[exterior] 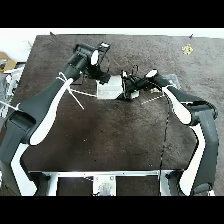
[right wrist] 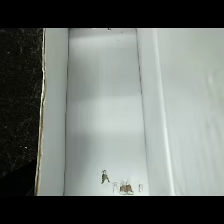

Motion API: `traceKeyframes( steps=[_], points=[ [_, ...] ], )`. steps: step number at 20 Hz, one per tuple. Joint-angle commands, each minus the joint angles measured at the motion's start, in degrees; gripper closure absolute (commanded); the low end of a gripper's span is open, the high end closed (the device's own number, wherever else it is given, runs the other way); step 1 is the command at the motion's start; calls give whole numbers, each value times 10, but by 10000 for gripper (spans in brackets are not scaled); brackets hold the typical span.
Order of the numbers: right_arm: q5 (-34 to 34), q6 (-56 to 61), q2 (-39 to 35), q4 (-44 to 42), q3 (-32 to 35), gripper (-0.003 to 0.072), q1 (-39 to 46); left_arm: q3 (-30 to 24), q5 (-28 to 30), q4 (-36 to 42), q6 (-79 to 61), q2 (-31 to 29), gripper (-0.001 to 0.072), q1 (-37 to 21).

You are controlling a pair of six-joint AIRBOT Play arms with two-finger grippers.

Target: Fold the box and place the chain.

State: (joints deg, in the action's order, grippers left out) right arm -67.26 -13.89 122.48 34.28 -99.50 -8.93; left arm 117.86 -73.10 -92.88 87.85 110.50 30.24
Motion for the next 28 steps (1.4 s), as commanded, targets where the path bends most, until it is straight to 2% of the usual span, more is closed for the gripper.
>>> traceKeyframes(
  steps=[1,3,5,7,9,12,17,21,23,28],
  points=[
    [0,0,0,0,0,261,0,-2,14,95,-164,-13,171,-40],
    [0,0,0,0,0,261,0,-3,16,188,-253,-13,171,-80],
    [0,0,0,0,0,260,0,-8,5,312,-417,-13,172,-125],
    [0,0,0,0,0,260,-1,-34,-30,491,-611,-9,172,-173],
    [0,0,0,0,0,260,0,-61,-44,560,-696,-5,173,-211],
    [0,0,0,0,0,260,0,-91,-40,561,-758,12,174,-243],
    [0,0,0,0,0,260,0,-93,-69,570,-799,105,173,-246],
    [0,0,0,0,0,260,0,-93,-69,569,-874,129,170,-246],
    [0,0,0,0,0,260,0,-94,-68,569,-906,129,-11,-246],
    [0,0,0,0,0,261,0,-94,-67,596,-967,143,-11,-246]
  ],
)
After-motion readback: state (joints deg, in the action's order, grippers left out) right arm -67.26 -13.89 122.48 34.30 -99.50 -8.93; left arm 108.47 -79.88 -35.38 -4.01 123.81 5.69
